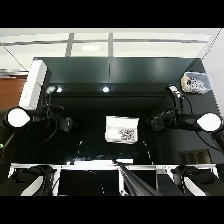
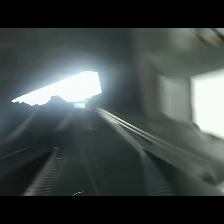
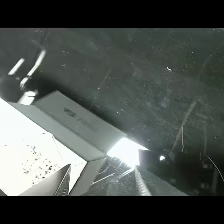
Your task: Fold the box and place the chain.
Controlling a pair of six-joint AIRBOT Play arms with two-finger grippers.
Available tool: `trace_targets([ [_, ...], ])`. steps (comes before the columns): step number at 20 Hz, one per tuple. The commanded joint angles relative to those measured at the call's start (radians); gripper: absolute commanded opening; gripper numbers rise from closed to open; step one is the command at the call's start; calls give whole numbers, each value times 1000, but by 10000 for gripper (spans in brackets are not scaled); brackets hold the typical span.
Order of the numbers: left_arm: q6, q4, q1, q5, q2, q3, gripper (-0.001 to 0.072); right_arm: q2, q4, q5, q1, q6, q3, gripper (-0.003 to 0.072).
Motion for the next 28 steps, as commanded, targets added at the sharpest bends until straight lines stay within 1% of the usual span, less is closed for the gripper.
trace_targets([
  [1, 745, -392, 50, 10, -18, -159, 709, 0, 7, 0, -1, 3, 0, 468],
  [4, 1118, -390, -39, 26, -71, -156, 709, 0, 12, 0, -1, 3, 0, 468],
  [5, 1198, -381, -81, 52, -87, -149, 709, 0, 26, 0, 0, 3, 0, 468],
  [7, 1257, -380, -151, 72, -149, -110, 709, 0, 51, 1, 1, 3, 0, 469],
  [9, 1322, -381, -198, 56, -251, -46, 709, 0, 67, 0, 2, 3, 0, 469],
  [12, 1405, -379, -231, 55, -398, 69, 709, 0, 67, 1, 2, 3, 0, 469],
  [14, 1410, -380, -249, 71, -468, 133, 709, 0, 67, 1, 2, 3, 0, 468],
  [16, 1414, -379, -272, 70, -525, 177, 709, 0, 66, 1, 2, 3, 0, 468],
  [18, 1400, -375, -278, 62, -543, 191, 708, 0, 67, 8, 2, 3, 0, 468],
  [21, 1356, -351, -276, 44, -543, 188, 708, 0, 64, 12, 2, 2, 0, 468],
  [28, 1357, -368, -333, 82, -543, 188, 708, 0, 61, 12, 1, 2, 0, 468],
])
